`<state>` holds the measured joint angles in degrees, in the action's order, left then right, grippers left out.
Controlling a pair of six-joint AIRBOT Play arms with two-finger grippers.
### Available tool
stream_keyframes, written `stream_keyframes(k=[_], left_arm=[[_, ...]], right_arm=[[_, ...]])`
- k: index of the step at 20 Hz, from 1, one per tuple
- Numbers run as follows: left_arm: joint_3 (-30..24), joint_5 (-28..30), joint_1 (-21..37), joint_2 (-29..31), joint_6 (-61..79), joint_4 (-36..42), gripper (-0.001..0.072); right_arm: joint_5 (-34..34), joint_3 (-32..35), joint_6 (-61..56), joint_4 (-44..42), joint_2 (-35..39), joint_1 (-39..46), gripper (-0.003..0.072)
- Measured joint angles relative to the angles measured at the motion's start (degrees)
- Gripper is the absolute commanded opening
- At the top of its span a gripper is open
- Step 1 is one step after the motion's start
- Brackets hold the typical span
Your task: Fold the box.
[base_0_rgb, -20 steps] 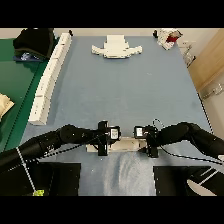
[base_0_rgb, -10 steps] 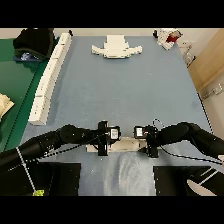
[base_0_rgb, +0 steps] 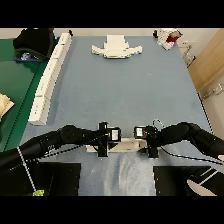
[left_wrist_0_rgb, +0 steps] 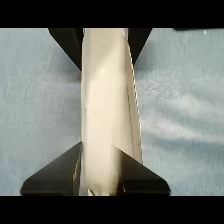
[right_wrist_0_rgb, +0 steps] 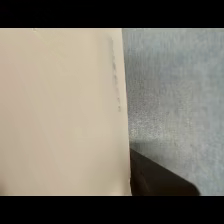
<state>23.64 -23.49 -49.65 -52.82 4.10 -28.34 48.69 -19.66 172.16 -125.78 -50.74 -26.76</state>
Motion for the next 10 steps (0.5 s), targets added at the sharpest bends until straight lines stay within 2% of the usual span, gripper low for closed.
stream_keyframes(k=[4,6,9,10], left_arm=[[0.0,0.1,1.3,1.6,-4.7,-1.0,0.0253],[0.0,-2.0,3.5,4.4,-11.5,-5.1,0.0253],[0.0,-10.7,8.4,10.2,-25.8,-15.1,0.025],[0.0,-14.4,9.8,12.1,-30.0,-17.7,0.0219]], right_arm=[[0.0,0.0,0.0,0.0,0.0,0.0,0.0509],[0.0,0.0,0.0,0.0,0.0,0.0,0.0509],[-0.1,0.0,0.0,0.0,0.0,0.0,0.0509],[-0.2,0.0,0.0,0.0,0.0,0.0,0.0509]])
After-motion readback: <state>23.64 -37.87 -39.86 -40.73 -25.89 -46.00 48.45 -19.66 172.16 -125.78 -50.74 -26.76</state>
